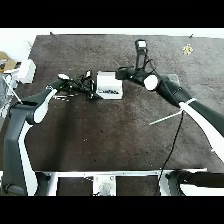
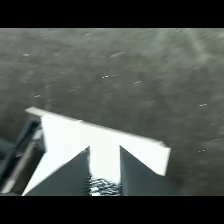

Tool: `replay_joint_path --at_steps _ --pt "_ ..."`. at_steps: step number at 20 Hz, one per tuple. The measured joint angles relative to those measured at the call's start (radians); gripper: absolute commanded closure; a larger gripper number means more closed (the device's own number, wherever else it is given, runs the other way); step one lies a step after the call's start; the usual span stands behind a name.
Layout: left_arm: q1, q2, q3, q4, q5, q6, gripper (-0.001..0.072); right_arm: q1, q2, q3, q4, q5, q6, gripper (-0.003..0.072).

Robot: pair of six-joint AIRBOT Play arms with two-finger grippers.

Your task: Fold the box and place the chain.

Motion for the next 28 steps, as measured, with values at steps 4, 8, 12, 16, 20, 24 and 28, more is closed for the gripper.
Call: replay_joint_path --at_steps 4,8,12,16,20,24,28 --pt "0.0 0.0 0.0 0.0 0.0 0.0 0.0484 -0.117 -0.008 0.092 0.048 0.119 -0.169 0.0666" --pt "0.0 0.0 0.0 0.0 0.0 0.0 0.0484 -0.236 -0.106 0.223 0.267 0.374 -0.493 0.0665" --pt "0.0 0.0 0.0 0.0 0.0 0.0 0.0484 -0.318 -0.248 0.325 0.518 0.525 -0.732 0.0665" --pt "0.0 0.0 0.0 0.0 0.0 0.0 0.0484 -0.349 -0.374 0.378 0.674 0.612 -0.884 0.0664" --pt "0.0 0.0 0.0 0.0 0.0 0.0 0.0484 -0.359 -0.453 0.393 0.801 0.647 -1.017 0.0664" --pt "0.0 0.0 0.0 0.0 0.0 0.0 0.0484 -0.357 -0.483 0.397 0.932 0.708 -1.157 0.0636" --pt "0.0 0.0 0.0 0.002 0.0 0.0 0.0484 -0.358 -0.491 0.398 0.972 0.823 -1.246 0.0639"
